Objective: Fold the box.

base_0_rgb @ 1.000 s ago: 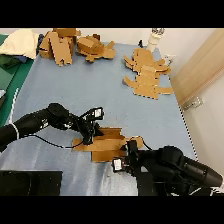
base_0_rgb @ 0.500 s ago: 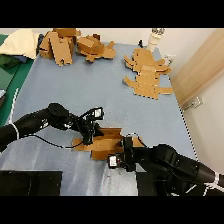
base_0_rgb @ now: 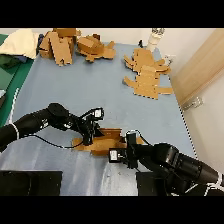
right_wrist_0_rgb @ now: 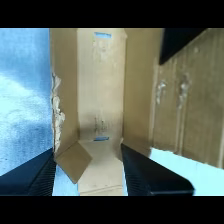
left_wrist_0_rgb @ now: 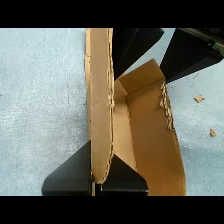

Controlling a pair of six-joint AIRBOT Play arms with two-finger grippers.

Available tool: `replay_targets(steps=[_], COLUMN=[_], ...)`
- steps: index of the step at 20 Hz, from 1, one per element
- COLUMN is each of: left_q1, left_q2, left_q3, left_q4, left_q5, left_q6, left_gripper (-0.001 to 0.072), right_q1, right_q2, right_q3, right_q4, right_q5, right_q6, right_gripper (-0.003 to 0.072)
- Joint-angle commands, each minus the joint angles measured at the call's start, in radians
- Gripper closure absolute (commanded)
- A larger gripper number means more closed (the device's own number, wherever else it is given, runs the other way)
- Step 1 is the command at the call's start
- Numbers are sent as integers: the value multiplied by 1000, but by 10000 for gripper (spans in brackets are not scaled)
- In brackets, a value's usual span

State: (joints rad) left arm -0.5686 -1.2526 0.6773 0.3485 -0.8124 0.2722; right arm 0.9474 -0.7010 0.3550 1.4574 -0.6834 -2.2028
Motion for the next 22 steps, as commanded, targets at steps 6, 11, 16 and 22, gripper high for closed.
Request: replay_targets(steps=[6,11,16,22], left_q1=[1,1,1,1], left_q2=[0,0,0,0], left_q3=[0,0,0,0], left_q4=[0,0,0,0], left_q5=[-2,-2,-2,-2], left_q6=[0,0,0,0], left_gripper=[695,696,695,695], right_q1=[0,0,0,-39], right_q2=[18,37,37,34], right_q3=[3,3,3,3], right_q4=[-78,-141,-137,-133], right_q5=[12,14,80,85], right_q6=[100,150,154,198], right_gripper=[34,34,34,33])
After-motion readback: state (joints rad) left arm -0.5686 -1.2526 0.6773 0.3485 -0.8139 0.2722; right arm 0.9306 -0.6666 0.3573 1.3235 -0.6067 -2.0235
